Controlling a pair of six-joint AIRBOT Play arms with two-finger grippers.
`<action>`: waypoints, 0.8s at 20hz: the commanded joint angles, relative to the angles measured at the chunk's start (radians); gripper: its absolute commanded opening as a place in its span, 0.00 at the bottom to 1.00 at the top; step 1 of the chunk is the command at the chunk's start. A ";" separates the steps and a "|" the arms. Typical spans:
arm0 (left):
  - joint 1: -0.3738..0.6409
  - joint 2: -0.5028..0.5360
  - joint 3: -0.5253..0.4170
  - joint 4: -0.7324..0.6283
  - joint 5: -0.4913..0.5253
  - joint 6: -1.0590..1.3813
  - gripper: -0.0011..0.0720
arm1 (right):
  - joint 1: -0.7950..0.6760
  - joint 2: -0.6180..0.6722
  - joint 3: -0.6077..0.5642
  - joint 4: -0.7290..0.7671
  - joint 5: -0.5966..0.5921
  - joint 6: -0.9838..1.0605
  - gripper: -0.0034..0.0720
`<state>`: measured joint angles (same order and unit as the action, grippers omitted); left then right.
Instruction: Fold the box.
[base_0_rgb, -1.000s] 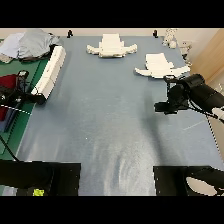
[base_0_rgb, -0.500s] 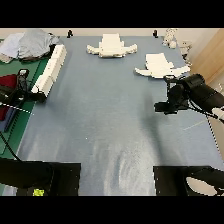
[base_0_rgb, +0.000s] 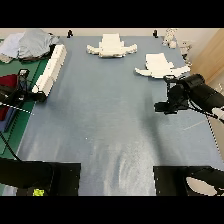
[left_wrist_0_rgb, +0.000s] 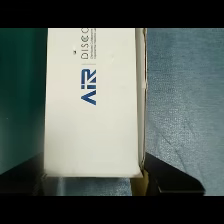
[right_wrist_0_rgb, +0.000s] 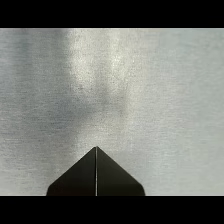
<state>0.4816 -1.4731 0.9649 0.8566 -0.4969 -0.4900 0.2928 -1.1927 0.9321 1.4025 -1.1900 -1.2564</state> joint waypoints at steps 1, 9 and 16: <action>0.000 -0.001 0.001 -0.004 0.000 0.000 0.65 | 0.000 -0.001 0.001 0.000 0.000 0.000 0.05; 0.000 -0.001 0.001 -0.004 0.000 0.001 0.65 | 0.000 -0.001 0.001 0.000 0.000 0.000 0.05; 0.000 -0.001 0.001 -0.003 0.000 0.004 0.97 | 0.000 -0.001 0.001 0.000 0.000 0.000 0.05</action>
<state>0.4816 -1.4738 0.9649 0.8520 -0.4969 -0.4862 0.2932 -1.1927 0.9321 1.4025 -1.1900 -1.2564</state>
